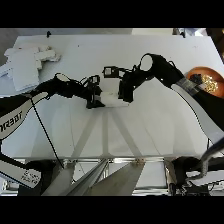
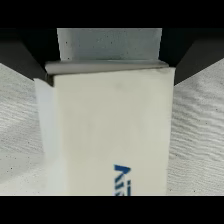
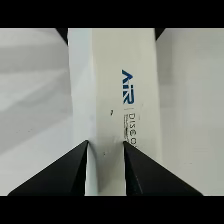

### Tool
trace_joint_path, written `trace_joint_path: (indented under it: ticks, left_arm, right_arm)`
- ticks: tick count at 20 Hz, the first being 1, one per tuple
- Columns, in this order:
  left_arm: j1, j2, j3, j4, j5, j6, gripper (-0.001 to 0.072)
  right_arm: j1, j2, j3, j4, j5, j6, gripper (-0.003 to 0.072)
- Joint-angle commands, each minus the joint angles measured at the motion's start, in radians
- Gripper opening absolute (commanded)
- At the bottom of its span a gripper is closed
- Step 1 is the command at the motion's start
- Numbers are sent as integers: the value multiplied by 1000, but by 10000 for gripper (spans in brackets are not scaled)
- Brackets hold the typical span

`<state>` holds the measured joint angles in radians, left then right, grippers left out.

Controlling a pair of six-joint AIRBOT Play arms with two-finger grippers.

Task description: Fold the box and place the chain.

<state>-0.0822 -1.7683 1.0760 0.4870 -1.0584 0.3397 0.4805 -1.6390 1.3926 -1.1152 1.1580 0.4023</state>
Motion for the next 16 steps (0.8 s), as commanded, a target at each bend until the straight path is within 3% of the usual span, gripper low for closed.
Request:
trace_joint_path:
  ticks: [1,5,10,11,16]
  left_arm:
    - [0,0,0,0,0,0,562]
    - [0,0,0,0,0,0,562]
    - [0,0,0,0,0,0,562]
    - [0,0,0,0,0,0,562]
    - [0,0,0,0,0,0,562]
  right_arm:
    - [12,1,-27,-13,-2,20,216]
    - [13,10,-30,-14,-50,49,184]
    - [15,51,-30,-14,-54,34,348]
    - [18,64,-30,-24,-76,34,415]
    - [40,166,-129,-61,-309,34,404]
